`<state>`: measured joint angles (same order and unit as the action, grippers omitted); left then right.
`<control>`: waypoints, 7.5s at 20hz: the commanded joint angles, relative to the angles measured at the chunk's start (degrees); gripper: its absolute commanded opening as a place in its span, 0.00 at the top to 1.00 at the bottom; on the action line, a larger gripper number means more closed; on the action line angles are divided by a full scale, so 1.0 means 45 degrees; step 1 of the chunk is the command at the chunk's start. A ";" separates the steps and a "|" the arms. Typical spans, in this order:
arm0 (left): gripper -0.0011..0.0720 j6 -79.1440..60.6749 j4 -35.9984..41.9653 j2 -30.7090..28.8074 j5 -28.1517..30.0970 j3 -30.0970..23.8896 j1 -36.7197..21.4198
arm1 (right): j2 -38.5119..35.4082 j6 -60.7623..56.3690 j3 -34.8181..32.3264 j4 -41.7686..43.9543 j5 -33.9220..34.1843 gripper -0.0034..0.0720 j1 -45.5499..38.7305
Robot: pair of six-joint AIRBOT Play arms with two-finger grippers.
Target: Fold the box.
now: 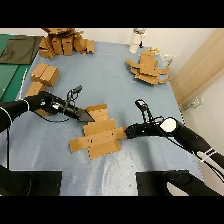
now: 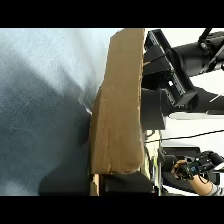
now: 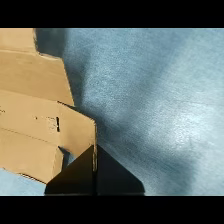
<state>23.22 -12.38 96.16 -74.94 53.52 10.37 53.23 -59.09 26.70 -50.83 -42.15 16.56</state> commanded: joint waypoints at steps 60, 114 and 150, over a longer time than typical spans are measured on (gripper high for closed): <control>0.97 -0.8388 -0.1885 -0.3560 0.4537 -0.1943 0.3546 | -0.5158 -0.4741 0.1719 -0.6727 -0.3186 0.95 0.2482; 0.97 -0.8252 -0.1880 -0.3560 0.4532 -0.1933 0.3551 | -0.1049 0.5479 -0.0821 -0.3230 0.1807 0.41 0.5387; 0.97 -0.8252 -0.1880 -0.3560 0.4532 -0.1933 0.3551 | -0.2482 0.3740 -0.0821 -0.5479 0.1841 0.02 0.5353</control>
<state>-13.89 -20.82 80.12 -54.54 44.80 26.33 42.04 -41.45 22.96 -74.46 -35.18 40.66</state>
